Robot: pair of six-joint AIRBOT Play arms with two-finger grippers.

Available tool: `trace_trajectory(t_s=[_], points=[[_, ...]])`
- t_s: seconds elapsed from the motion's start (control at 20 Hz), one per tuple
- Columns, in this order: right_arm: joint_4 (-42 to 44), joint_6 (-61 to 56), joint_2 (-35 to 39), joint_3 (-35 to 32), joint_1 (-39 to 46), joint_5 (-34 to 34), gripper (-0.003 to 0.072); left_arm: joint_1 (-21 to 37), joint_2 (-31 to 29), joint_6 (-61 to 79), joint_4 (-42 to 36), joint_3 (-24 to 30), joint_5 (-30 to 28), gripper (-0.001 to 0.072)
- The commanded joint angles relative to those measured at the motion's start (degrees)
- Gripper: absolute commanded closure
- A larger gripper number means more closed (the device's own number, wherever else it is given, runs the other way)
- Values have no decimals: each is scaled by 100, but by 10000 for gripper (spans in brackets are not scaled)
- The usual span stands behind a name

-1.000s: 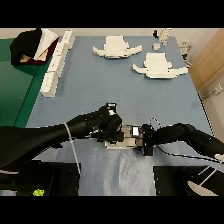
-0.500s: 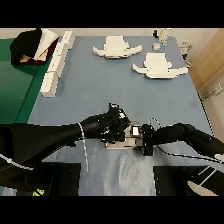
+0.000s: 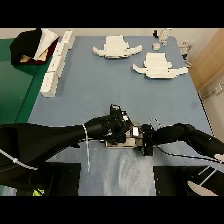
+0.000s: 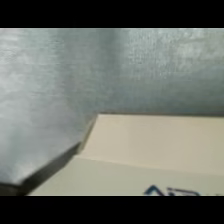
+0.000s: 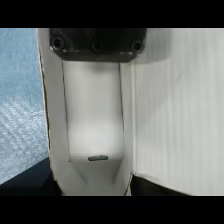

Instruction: Fold the box.

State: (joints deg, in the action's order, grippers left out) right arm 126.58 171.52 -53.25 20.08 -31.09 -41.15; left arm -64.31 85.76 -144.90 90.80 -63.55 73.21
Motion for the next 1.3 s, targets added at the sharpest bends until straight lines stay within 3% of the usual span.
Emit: trace_trajectory(t_s=[0.0,0.2,0.3,0.6,0.7,0.9,0.95,1.05,1.25], points=[[7,-24,2,-2,-4,2,235,0,-24,-2,33,-146,-4,213],[7,-24,2,-2,-4,2,234,2,-22,-4,31,-155,-11,214],[7,-24,2,-2,-4,2,235,2,-4,-9,31,-155,-13,349],[7,-24,2,-2,-4,2,234,0,107,-22,24,-127,39,362],[7,-22,2,-2,-4,2,235,0,107,-52,31,-127,168,697],[4,-22,0,-2,-4,2,234,9,107,-61,28,-129,234,694],[4,-24,0,-2,-4,2,235,0,105,-57,28,-131,234,686],[7,-22,2,-2,-4,2,235,0,98,-48,7,-133,240,84],[4,-22,2,-2,-4,2,235,0,-72,162,-122,-162,245,65]])
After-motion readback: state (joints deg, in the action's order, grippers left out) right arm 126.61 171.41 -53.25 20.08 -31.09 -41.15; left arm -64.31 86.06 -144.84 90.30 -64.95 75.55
